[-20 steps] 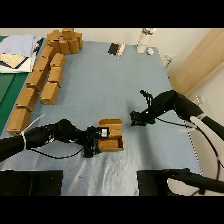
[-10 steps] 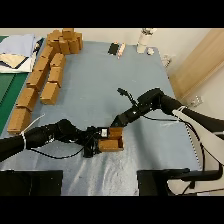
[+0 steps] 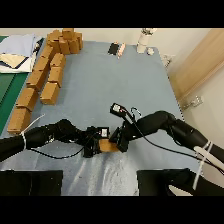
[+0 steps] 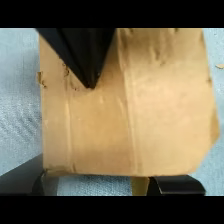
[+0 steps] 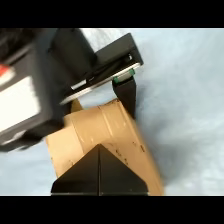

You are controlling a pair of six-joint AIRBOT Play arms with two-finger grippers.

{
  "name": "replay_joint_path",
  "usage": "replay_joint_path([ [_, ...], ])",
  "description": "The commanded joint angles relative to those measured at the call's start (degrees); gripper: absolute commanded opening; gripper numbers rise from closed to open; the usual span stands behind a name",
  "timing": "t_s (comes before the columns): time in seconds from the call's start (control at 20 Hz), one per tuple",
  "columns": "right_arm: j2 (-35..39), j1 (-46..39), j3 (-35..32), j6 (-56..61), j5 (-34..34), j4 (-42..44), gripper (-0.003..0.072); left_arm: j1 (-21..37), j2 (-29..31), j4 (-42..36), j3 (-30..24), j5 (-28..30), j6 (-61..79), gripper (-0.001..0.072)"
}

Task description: Fold the box.

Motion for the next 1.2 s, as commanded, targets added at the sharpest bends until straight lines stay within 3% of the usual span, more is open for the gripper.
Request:
replay_joint_path([
  [0.0,7.41,7.89,-5.33,-0.28,12.66,-11.04,0.0003,0.02,-0.02,0.0,0.0,0.0,0.02,0.041],
  [0.2,13.2,14.95,-10.08,-0.31,17.51,-17.84,0.0008,0.02,-0.02,0.0,0.0,0.02,0.02,0.041],
  [0.25,13.9,15.85,-10.29,-0.33,16.81,-19.26,0.0136,0.02,-0.02,0.0,0.0,0.04,0.02,0.041],
  [0.3,14.27,16.48,-10.25,-0.39,16.33,-19.87,0.0392,0.02,-0.02,0.0,0.0,0.02,0.02,0.041],
  [0.35,14.38,16.74,-10.25,-0.42,16.26,-20.74,0.0445,0.02,-0.02,0.0,0.0,0.0,0.02,0.041],
  [0.55,13.0,16.74,-10.25,-0.42,16.59,-26.77,0.0445,0.02,-0.02,0.02,0.0,0.02,0.02,0.041],
  [0.6,12.35,16.74,-10.25,-1.14,16.59,-26.95,0.0464,0.02,-0.02,0.0,0.0,0.02,0.02,0.041],
  [0.65,11.76,16.74,-10.25,-2.27,16.59,-26.88,0.053,0.02,-0.02,0.0,0.0,0.0,0.02,0.041],
  [1.15,9.86,20.83,-10.25,-4.31,21.07,-34.03,0.0498,0.02,-0.02,0.0,0.0,0.02,0.02,0.041],
])
